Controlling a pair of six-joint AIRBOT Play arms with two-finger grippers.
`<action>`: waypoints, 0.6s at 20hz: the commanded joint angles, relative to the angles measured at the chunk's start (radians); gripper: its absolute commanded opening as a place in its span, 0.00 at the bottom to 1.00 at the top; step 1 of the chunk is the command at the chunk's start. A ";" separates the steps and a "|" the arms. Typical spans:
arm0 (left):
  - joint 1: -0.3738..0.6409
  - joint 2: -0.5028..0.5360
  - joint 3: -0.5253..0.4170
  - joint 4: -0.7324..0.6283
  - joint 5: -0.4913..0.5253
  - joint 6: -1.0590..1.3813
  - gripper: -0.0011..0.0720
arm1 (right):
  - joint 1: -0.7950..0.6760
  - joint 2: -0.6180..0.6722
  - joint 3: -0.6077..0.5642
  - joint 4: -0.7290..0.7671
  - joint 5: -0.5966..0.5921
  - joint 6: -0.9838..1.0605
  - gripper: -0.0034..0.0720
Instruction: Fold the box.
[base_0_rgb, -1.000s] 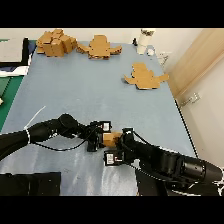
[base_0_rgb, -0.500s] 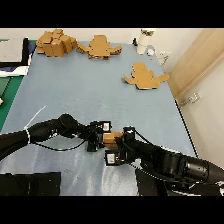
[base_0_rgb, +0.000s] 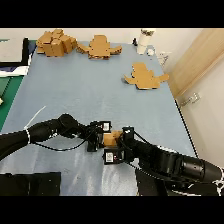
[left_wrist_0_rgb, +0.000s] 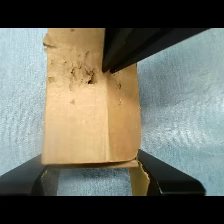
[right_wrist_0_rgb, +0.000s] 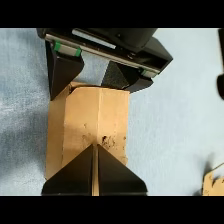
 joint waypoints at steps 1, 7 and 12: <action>0.000 0.000 0.001 0.000 0.000 0.000 0.74 | 0.001 0.016 0.000 0.003 -0.003 0.003 0.11; 0.000 0.000 0.001 0.000 0.000 0.000 0.74 | 0.001 0.050 0.000 0.012 -0.004 0.003 0.55; 0.000 0.000 0.001 0.000 0.000 0.000 0.74 | 0.000 0.024 0.000 0.051 -0.002 0.003 0.69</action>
